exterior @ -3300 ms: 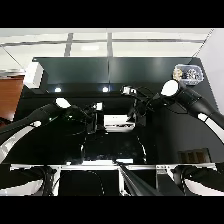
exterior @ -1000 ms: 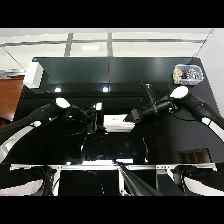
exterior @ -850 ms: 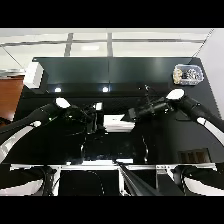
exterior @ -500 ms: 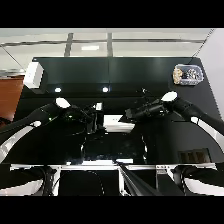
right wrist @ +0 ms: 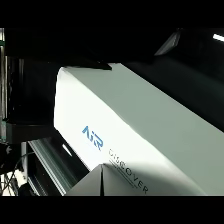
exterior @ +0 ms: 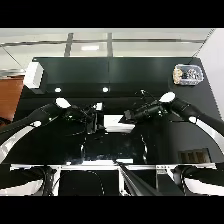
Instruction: Fold the box and place the chain.
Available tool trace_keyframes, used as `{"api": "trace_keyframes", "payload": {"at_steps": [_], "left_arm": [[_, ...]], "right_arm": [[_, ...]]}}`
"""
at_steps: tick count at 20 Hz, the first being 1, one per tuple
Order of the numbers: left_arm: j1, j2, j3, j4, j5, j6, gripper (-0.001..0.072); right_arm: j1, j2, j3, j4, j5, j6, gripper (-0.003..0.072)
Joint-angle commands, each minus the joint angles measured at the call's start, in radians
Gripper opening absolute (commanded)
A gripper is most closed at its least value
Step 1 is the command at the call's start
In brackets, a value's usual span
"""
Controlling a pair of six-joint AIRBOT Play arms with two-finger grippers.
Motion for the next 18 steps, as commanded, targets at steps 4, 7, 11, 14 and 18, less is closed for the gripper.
{"api": "trace_keyframes", "payload": {"at_steps": [4, 7, 11, 14, 18], "left_arm": [[0.000, -0.001, 0.000, 0.000, -0.001, 0.000, 0.0290], [0.000, 0.000, 0.001, 0.000, 0.005, 0.000, 0.0293], [0.000, 0.017, 0.002, -0.001, 0.029, -0.045, 0.0306], [0.000, 0.034, 0.003, 0.013, 0.027, -0.100, 0.0714], [0.000, 0.086, 0.051, 0.103, -0.101, -0.134, 0.0714]], "right_arm": [[-0.002, 0.001, 0.002, -0.019, -0.017, -0.027, 0.0010], [-0.050, 0.018, 0.064, -0.023, 0.140, -0.060, 0.0010], [-0.251, 0.091, 0.178, -0.136, 0.494, -0.056, 0.0011], [-0.425, 0.184, 0.179, -0.233, 0.551, -0.023, 0.0011], [-0.587, 0.268, 0.179, -0.303, 0.566, -0.011, 0.0011]]}}
